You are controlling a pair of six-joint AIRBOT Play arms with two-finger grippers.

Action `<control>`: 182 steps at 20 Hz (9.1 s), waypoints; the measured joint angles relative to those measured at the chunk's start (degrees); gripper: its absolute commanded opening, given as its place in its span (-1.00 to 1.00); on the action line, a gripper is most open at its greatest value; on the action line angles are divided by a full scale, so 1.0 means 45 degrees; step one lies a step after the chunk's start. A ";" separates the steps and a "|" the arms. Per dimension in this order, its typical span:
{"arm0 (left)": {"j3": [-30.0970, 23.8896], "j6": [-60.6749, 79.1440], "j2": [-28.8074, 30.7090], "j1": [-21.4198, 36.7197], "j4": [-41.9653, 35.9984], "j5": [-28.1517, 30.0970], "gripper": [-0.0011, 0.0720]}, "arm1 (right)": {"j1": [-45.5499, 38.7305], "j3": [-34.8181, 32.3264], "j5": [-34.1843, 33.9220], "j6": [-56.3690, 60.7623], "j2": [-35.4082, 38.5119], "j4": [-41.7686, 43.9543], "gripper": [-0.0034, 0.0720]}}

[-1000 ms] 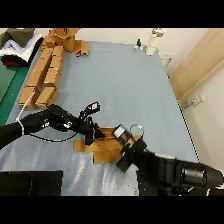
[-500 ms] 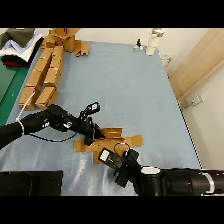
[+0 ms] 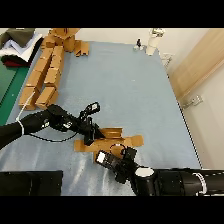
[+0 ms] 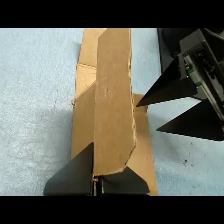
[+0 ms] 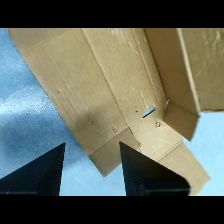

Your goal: Fold the box.

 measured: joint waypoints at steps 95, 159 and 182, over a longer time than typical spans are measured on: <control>0.0000 0.0000 0.0000 0.0000 0.0005 0.0005 -0.94 | -0.6868 -0.1535 0.2011 -1.3993 0.4318 0.7378 0.99; 0.0000 0.0000 0.0000 0.0000 0.0000 0.0000 -0.94 | -1.2332 -0.1700 0.4464 -2.2435 0.1855 1.3119 0.99; 0.0000 0.0000 0.0000 0.0000 0.0005 -0.0005 -0.94 | -1.3794 0.0559 0.1491 -2.5777 -0.1676 1.4591 0.94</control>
